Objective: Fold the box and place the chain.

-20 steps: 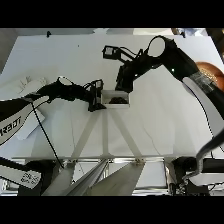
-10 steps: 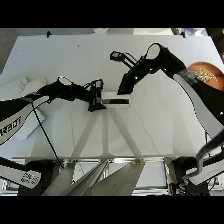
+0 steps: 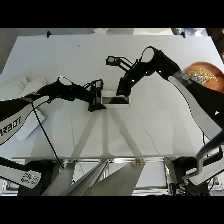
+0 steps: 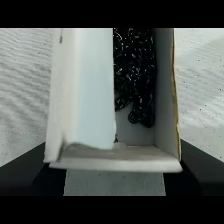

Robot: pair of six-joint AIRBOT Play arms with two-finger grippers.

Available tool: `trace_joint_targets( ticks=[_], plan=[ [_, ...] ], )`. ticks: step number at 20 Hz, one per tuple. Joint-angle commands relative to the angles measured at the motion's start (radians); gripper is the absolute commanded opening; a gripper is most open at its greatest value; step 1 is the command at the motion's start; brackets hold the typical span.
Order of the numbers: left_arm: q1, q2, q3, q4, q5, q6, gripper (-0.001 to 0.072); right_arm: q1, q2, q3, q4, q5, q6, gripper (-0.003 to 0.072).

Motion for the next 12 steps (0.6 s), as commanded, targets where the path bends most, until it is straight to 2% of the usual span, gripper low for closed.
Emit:
trace_joint_targets(
  ticks=[1,3,5,8,10,12],
  plan=[
    [0.0,0.001,0.0,0.0,0.0,-0.001,0.0216,0.029,-0.002,-0.001,-0.04,0.042,0.007,0.024],
    [0.0,0.001,0.0,0.0,0.0,-0.001,0.0216,0.045,-0.002,-0.001,-0.04,0.057,0.007,0.0245],
    [0.0,0.001,0.0,0.0,0.0,-0.001,0.0216,0.055,-0.002,-0.001,-0.04,0.057,0.007,0.0376],
    [0.0,0.001,0.0,0.0,0.0,-0.001,0.0216,0.059,-0.002,-0.001,-0.04,0.057,0.008,0.0374],
    [0.0,0.001,0.0,0.0,0.0,-0.001,0.0216,0.058,-0.002,-0.001,-0.049,0.053,0.012,0.0333],
    [0.0,0.001,0.0,0.0,0.0,-0.001,0.0216,0.058,-0.002,-0.001,-0.056,0.059,0.033,0.0346]
  ],
)
